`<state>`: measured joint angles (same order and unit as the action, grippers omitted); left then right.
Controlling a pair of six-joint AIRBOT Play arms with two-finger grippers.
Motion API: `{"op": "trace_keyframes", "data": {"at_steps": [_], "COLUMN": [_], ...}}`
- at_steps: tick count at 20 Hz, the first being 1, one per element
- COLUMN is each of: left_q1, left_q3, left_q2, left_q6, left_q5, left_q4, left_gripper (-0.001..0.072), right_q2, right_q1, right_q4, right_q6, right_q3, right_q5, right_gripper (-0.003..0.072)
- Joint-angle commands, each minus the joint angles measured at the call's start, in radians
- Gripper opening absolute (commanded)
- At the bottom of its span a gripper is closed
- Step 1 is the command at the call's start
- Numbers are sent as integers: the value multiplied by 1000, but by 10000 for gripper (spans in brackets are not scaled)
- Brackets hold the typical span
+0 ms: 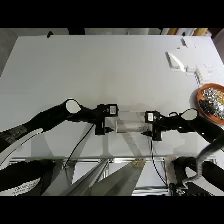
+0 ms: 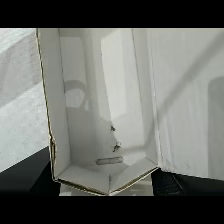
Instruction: Fold the box and place the chain.
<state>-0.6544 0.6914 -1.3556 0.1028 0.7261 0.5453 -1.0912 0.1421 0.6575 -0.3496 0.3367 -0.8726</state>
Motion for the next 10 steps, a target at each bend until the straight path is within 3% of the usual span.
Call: {"op": "trace_keyframes", "data": {"at_steps": [1,10], "left_q1": [-2,-14], "left_q3": [-6,-35], "left_q2": [-35,-53], "left_q6": [152,216], "left_q5": [-33,-4], "left_q4": [-99,-121], "left_gripper": [702,702], "right_q2": [0,0], "right_q1": [0,0], "right_q4": [0,0], "right_q6": [0,0], "right_q3": [1,1], "right_q5": [-1,-1], "right_gripper": [336,336]}}
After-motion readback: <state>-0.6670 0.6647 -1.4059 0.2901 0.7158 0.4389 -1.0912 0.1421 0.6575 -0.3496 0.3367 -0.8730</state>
